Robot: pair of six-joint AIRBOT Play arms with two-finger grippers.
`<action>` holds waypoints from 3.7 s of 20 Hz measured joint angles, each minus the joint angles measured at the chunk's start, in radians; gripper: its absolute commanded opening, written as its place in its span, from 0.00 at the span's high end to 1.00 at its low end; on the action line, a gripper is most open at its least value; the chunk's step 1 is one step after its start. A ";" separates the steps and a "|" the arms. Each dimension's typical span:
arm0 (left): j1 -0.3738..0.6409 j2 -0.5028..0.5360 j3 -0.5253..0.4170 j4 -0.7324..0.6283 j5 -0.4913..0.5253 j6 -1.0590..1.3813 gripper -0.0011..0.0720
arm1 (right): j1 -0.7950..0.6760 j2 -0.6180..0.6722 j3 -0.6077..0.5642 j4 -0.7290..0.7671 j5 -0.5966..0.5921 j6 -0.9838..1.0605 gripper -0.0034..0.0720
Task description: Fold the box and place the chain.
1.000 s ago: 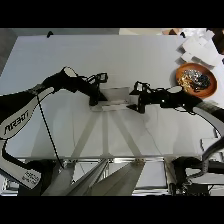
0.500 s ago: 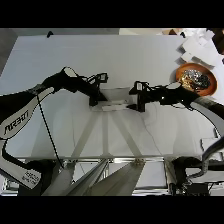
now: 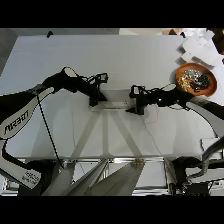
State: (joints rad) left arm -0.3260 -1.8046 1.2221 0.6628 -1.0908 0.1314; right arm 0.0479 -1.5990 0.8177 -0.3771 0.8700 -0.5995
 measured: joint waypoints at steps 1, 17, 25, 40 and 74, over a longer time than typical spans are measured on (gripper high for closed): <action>0.000 0.000 0.000 0.000 0.000 0.000 0.97 | 0.001 -0.003 0.000 0.003 0.000 0.000 0.04; 0.000 0.000 0.000 0.000 0.001 0.000 0.97 | 0.024 -0.009 0.000 0.025 0.005 -0.006 0.04; 0.000 0.000 0.000 0.000 0.001 0.000 0.97 | 0.027 -0.009 0.000 0.018 0.007 -0.008 0.04; 0.000 0.000 0.000 0.000 0.002 0.000 0.97 | 0.027 -0.009 0.000 0.014 0.009 -0.008 0.11; -0.001 0.000 0.000 -0.002 0.002 -0.002 0.82 | 0.027 -0.009 0.000 0.011 0.008 -0.008 0.46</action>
State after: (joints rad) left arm -0.3271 -1.8046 1.2217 0.6605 -1.0885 0.1291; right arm 0.0750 -1.6077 0.8181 -0.3664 0.8776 -0.6071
